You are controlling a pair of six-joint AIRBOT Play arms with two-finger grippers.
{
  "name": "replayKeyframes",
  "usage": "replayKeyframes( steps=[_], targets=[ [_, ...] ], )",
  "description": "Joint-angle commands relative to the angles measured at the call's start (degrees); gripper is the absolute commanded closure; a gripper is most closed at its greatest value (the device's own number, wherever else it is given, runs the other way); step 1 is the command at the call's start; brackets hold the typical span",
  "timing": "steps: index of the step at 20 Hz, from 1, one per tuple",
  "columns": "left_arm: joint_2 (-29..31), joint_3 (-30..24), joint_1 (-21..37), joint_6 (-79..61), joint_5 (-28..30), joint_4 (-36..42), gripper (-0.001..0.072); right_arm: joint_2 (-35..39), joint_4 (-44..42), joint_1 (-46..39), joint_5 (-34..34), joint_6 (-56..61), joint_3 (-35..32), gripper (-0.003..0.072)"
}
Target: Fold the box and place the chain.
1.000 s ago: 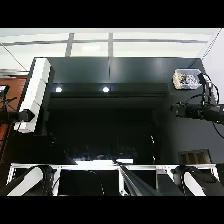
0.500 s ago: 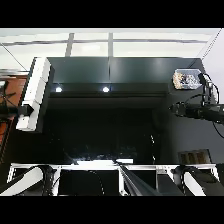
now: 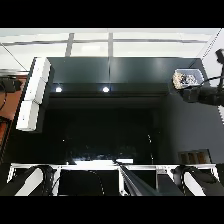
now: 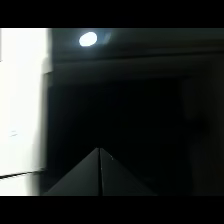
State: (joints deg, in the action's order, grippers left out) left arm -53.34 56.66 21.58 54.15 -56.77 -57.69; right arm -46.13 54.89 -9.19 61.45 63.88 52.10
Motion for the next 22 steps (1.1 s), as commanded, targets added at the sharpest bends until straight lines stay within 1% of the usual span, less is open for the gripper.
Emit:
replayKeyframes(
  steps=[1,2,3,4,5,6,7,8,9,10,12,15,22],
  targets=[
    [8.90,-3.13,-9.64,7.30,1.62,6.32,0.0690,2.03,-2.82,0.07,-0.04,-10.71,0.74,0.0675],
    [13.05,-7.63,-14.19,9.18,7.48,6.23,0.0690,3.65,-5.51,0.20,-0.72,-18.03,-2.45,0.0675],
    [16.74,-12.57,-18.49,9.73,13.62,6.01,0.0689,5.25,-5.79,0.28,-4.35,-19.93,-6.23,0.0676],
    [20.20,-18.14,-22.73,9.51,19.98,4.85,0.0689,6.60,-4.33,0.26,-11.41,-19.02,-10.62,0.0675],
    [22.69,-22.97,-25.88,9.55,24.63,2.49,0.0689,7.08,-2.84,0.26,-18.80,-16.79,-14.45,0.0674],
    [24.26,-26.77,-27.89,9.68,27.21,0.55,0.0689,6.84,-1.77,0.26,-25.16,-15.39,-17.62,0.0673],
    [25.09,-29.22,-28.37,11.26,27.34,-0.68,0.0687,6.69,-1.25,0.26,-28.04,-15.41,-19.54,0.0673],
    [25.07,-30.14,-27.87,12.35,25.88,-1.14,0.0687,6.69,-1.03,0.26,-27.08,-15.41,-20.11,0.0673],
    [24.83,-30.23,-27.17,12.31,24.96,-1.53,0.0687,6.69,-1.07,0.26,-25.27,-15.43,-20.11,0.0673],
    [24.81,-30.23,-26.43,12.04,25.29,-1.97,0.0686,6.69,-1.07,0.28,-24.11,-15.43,-20.11,0.0673],
    [24.83,-30.23,-25.03,11.93,26.58,-2.08,0.0685,6.69,-1.07,0.26,-23.98,-15.43,-20.11,0.0673],
    [24.83,-30.25,-24.70,12.20,24.37,-1.57,0.0685,6.69,-1.07,0.26,-23.98,-15.43,-20.11,0.0673],
    [24.81,-30.25,-24.76,12.20,24.70,-1.60,0.0685,6.69,-1.07,0.28,-23.98,-15.43,-20.11,0.0673]
  ],
)
